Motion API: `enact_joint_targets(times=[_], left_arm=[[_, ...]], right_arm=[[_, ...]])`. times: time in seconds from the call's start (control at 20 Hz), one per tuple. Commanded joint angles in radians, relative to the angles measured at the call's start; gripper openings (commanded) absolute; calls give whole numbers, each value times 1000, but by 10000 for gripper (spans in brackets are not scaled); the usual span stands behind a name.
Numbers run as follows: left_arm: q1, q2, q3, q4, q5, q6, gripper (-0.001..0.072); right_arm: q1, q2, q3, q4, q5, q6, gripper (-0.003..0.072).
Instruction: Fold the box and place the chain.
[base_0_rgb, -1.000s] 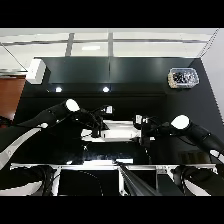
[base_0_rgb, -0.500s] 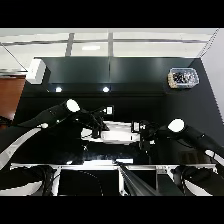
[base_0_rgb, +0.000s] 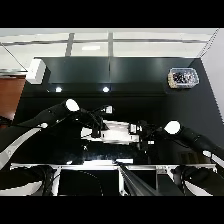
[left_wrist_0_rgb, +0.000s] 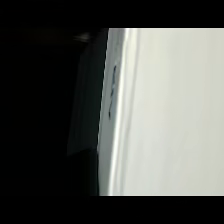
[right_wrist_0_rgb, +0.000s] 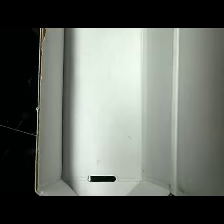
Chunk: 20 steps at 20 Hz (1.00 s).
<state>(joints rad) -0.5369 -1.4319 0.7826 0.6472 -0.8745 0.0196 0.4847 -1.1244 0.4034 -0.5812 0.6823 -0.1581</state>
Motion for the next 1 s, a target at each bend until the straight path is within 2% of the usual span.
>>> enact_joint_targets(times=[0.0,0.05,0.1,0.2,0.25,0.3,0.35,0.4,0.55,0.75,0.8,0.85,0.9,0.95], left_arm=[[0,-1,1,0,-1,0,25],[0,-1,1,0,-2,0,25],[0,-1,1,0,-6,-2,25],[1,1,1,1,-27,-27,32],[2,6,1,10,-39,-45,149],[2,18,1,34,-45,-64,309],[3,33,1,60,-48,-84,379],[5,56,1,96,-53,-116,410],[5,146,1,255,-66,-295,412],[5,270,1,472,-161,-548,413],[5,298,1,519,-184,-623,412],[5,318,1,558,-208,-698,371],[5,335,1,587,-242,-753,216],[5,346,1,607,-284,-768,18]], right_arm=[[12,-2,-1,-21,-28,24,613],[12,-2,-1,-21,-28,23,530],[12,-2,-1,-21,-28,23,505],[12,-2,-1,-21,-28,23,504],[12,-2,-1,-22,-28,23,504],[12,-2,-1,-22,-28,23,504],[12,-2,-1,-22,-26,23,504],[12,-2,-1,-25,-19,20,504],[12,-2,-1,-31,-9,13,504],[12,-2,-1,-31,-9,14,504],[12,-2,-1,-31,-9,13,504],[12,-2,-1,-31,-9,14,504],[12,-2,-1,-31,-9,14,504],[12,-2,-1,-31,-9,14,504]])
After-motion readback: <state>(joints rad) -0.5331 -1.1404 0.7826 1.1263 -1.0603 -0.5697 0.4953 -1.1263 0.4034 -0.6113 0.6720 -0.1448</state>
